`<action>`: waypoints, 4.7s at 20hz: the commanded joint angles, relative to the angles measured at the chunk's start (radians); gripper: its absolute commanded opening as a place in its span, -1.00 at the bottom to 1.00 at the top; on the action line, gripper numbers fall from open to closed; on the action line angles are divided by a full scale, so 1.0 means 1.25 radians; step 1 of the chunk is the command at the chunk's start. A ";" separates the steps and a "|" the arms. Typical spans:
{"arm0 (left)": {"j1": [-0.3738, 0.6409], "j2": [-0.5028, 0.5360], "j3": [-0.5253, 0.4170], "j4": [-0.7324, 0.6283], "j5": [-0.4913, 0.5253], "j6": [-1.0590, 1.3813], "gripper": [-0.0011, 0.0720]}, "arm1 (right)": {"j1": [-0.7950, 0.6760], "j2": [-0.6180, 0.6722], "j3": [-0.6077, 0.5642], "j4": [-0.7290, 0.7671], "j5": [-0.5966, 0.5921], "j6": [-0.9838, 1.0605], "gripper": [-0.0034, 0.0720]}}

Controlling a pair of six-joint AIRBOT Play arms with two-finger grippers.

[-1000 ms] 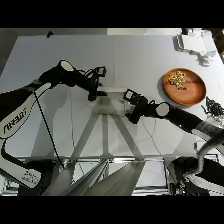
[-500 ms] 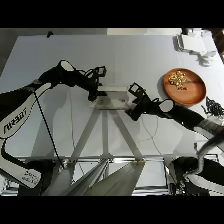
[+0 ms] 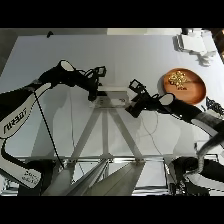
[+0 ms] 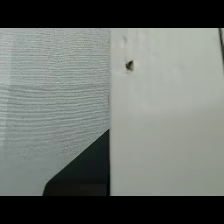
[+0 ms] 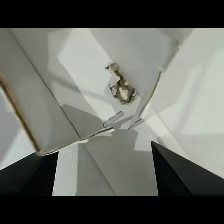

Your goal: Fold the box and place the chain.

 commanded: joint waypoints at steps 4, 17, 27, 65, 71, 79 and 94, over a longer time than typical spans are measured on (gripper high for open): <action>0.000 -0.001 0.000 0.000 0.000 0.000 -0.95 | -0.042 -0.055 0.062 0.002 0.089 -0.110 0.87; 0.000 -0.001 0.000 0.000 0.000 0.001 -0.95 | -0.093 -0.097 0.067 0.273 0.207 -0.536 0.86; 0.000 -0.001 0.000 0.000 0.000 0.001 -0.95 | -0.093 -0.158 0.072 0.335 0.237 -0.656 0.82; 0.000 -0.001 0.000 0.000 0.000 0.001 -0.95 | -0.097 -0.212 0.154 0.198 0.352 -0.608 0.53; 0.000 -0.001 0.000 0.000 0.000 0.000 -0.95 | -0.097 -0.212 0.154 0.198 0.352 -0.608 0.51; 0.000 -0.001 0.000 0.000 0.000 0.000 -0.95 | -0.097 -0.212 0.154 0.198 0.352 -0.608 0.50; 0.000 -0.001 0.000 0.000 0.000 0.000 -0.95 | -0.097 -0.212 0.154 0.198 0.356 -0.608 0.48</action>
